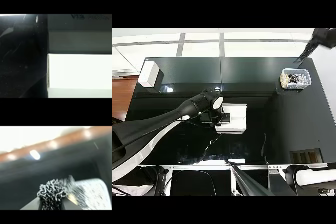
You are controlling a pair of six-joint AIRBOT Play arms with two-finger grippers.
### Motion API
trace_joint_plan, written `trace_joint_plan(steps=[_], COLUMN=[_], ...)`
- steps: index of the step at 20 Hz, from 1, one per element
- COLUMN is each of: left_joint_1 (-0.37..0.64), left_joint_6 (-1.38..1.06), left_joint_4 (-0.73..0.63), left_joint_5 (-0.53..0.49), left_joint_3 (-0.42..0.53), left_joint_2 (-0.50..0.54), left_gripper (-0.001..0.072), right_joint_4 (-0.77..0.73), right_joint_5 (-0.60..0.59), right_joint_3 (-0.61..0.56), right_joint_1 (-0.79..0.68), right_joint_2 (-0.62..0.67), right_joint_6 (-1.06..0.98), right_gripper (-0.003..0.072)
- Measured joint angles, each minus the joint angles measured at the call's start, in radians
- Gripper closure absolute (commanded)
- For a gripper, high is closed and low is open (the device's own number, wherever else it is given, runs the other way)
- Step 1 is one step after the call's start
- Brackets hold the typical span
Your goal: Fold the box and place the chain.
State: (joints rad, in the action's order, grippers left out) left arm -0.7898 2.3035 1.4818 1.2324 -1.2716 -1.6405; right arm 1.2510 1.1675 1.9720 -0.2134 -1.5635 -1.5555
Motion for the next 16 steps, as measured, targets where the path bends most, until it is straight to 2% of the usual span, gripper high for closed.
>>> trace_joint_plan(steps=[4, 7, 12, 16], left_joint_1=[0.001, 0.0, 0.001, 0.001], left_joint_6=[0.0, 0.0, 0.0, 0.0], left_joint_4=[0.002, 0.002, 0.002, 0.002], left_joint_5=[-0.002, -0.001, 0.001, 0.001], left_joint_3=[0.0, 0.0, 0.0, 0.0], left_joint_2=[0.0, 0.0, 0.0, 0.0], left_gripper=[0.0684, 0.0684, 0.0684, 0.0684], right_joint_4=[-0.091, -0.172, -0.276, -0.328], right_joint_5=[0.041, 0.063, 0.086, 0.138], right_joint_3=[-0.001, -0.056, -0.297, -0.543], right_joint_1=[0.028, 0.047, 0.098, 0.231], right_joint_2=[0.171, 0.292, 0.5, 0.615], right_joint_6=[0.062, 0.09, 0.139, 0.177], right_gripper=[0.0676, 0.0676, 0.0675, 0.0674])
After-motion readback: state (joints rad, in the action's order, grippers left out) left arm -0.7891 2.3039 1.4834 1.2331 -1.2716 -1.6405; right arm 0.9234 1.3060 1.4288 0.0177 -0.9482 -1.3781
